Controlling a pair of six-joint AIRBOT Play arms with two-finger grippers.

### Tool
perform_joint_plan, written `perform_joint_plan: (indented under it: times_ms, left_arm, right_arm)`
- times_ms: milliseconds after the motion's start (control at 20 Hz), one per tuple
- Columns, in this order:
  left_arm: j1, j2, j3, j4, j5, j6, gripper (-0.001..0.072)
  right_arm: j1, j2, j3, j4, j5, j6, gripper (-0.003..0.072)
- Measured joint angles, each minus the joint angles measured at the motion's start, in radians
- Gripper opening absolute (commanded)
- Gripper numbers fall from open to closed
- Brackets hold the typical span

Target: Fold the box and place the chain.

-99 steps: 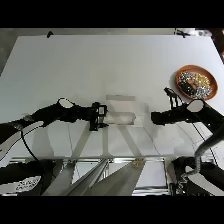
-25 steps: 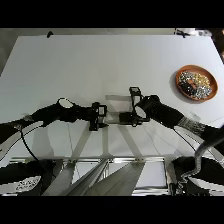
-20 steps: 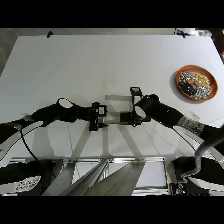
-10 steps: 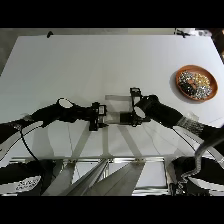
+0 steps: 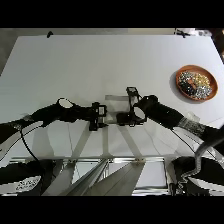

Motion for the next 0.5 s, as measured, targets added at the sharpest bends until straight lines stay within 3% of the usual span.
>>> perform_joint_plan:
  times_ms: [300,500]
  left_arm:
    - [0.000,0.000,0.000,-0.002,0.000,-0.003,0.0209]
    - [0.000,0.000,0.000,-0.003,-0.001,-0.004,0.0209]
  right_arm:
    - [-0.005,0.146,-0.001,-0.146,0.154,-0.050,0.0605]
    - [-0.095,0.305,0.018,-0.233,0.251,-0.150,0.0600]
